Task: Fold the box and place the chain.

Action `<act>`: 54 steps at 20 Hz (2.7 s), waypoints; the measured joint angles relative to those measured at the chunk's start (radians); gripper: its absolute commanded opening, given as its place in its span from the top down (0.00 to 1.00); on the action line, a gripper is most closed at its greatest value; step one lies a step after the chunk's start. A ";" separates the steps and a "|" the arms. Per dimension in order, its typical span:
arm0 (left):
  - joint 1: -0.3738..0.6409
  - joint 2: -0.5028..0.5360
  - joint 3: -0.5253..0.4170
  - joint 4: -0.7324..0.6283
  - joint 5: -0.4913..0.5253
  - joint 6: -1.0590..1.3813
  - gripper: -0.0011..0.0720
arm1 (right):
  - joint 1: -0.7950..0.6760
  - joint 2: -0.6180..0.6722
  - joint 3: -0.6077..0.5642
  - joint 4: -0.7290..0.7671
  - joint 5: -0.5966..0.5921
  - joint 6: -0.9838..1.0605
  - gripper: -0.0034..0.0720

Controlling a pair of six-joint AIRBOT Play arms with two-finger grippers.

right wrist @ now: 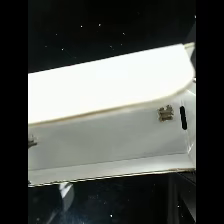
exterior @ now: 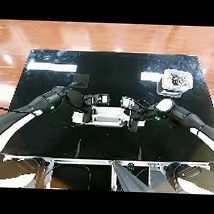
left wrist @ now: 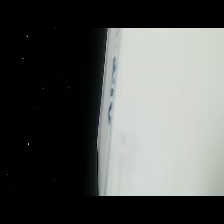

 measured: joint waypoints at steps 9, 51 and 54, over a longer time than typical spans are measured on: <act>0.000 0.000 0.000 0.001 0.010 -0.015 0.96 | 0.003 -0.007 0.000 -0.003 0.047 0.026 0.13; -0.025 -0.001 0.005 0.006 0.060 -0.081 0.96 | 0.036 -0.052 0.000 -0.031 -0.068 0.033 0.36; -0.026 -0.001 0.024 0.010 0.085 -0.087 0.58 | 0.036 -0.052 0.000 -0.027 -0.061 0.048 0.36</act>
